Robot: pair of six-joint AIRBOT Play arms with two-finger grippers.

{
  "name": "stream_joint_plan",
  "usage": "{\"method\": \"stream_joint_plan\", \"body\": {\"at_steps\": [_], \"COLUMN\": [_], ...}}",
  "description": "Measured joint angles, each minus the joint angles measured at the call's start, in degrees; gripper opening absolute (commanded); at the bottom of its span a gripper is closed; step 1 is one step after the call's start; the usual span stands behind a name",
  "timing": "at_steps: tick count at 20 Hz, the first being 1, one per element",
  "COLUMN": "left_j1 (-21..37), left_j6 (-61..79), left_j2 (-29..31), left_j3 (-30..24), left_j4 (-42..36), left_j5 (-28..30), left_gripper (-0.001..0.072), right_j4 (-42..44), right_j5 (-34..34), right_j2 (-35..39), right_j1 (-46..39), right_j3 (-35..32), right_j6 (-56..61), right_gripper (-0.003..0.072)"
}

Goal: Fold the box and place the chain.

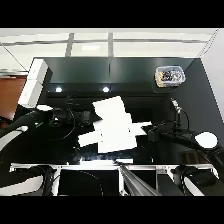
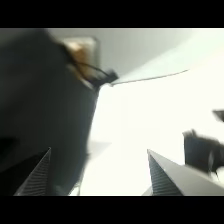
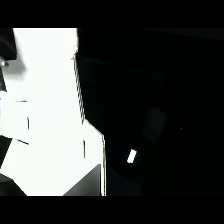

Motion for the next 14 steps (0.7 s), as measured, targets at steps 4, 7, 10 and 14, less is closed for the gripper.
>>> {"method": "stream_joint_plan", "body": {"at_steps": [4,7,10,14], "left_j1": [-0.6,-0.7,-0.7,-0.7], "left_j6": [10.1,14.5,16.3,17.5], "left_j2": [-7.2,-11.4,-15.3,-19.0], "left_j3": [4.3,9.0,13.8,18.5], "left_j4": [-0.1,2.3,6.6,11.1], "left_j5": [-9.5,-14.8,-20.4,-26.5], "left_gripper": [0.0603,0.0468,0.0204,0.0025], "right_j4": [0.1,0.1,-0.1,-0.9], "right_j5": [0.0,0.6,0.9,1.1], "right_j2": [0.2,0.3,0.2,0.2], "right_j1": [0.4,0.5,0.5,0.5], "right_j3": [-0.1,-0.2,-0.2,-0.2], "right_j6": [0.8,1.2,1.7,2.9], "right_gripper": [0.0012,0.0012,0.0012,0.0607]}}
